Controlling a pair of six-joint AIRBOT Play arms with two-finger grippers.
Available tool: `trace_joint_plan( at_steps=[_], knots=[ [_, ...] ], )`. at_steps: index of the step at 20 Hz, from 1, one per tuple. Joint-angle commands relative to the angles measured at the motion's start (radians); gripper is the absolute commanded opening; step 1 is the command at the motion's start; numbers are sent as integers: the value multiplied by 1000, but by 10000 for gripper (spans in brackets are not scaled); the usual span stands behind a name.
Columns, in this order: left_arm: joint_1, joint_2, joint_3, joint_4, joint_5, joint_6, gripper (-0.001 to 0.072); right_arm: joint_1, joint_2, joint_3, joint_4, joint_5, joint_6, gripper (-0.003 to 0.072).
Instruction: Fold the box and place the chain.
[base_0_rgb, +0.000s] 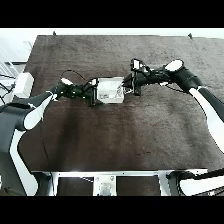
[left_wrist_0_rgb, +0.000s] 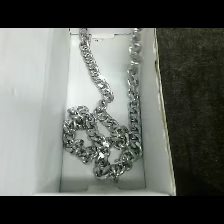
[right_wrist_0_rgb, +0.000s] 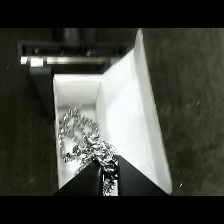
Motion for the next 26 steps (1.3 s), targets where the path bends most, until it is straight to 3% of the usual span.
trace_joint_plan(
  at_steps=[1, 7, 12, 19, 20, 21, 22, 24, 25, 26],
  knots=[
    [0, 1, 1, 0, 0, 0, 306, 42, 14, 46, 29, -30, 56, 10],
    [0, 1, 1, 0, 1, 0, 306, 80, 14, 139, 29, -48, 134, 9],
    [0, 1, 1, 0, 1, 0, 306, 101, -14, 113, 18, -63, 211, 10],
    [0, 1, 1, 0, 0, 0, 306, 105, -164, 70, 13, -104, 212, 11],
    [0, 1, 1, 0, 0, 0, 306, 104, -182, 69, 8, -104, 212, 111],
    [0, 1, 1, 0, 1, 0, 306, 103, -191, 69, -12, -104, 216, 353],
    [0, 1, 1, 0, 0, 0, 306, 100, -190, 69, -37, -104, 241, 459],
    [0, 1, 1, 0, 0, 0, 306, 84, -169, 69, -61, -97, 321, 414],
    [0, 1, 1, 0, 0, 0, 306, 65, -149, 69, -61, -75, 346, 313],
    [0, 1, 1, 0, 0, 0, 306, 41, -129, 69, -56, -62, 376, 284]
  ],
)
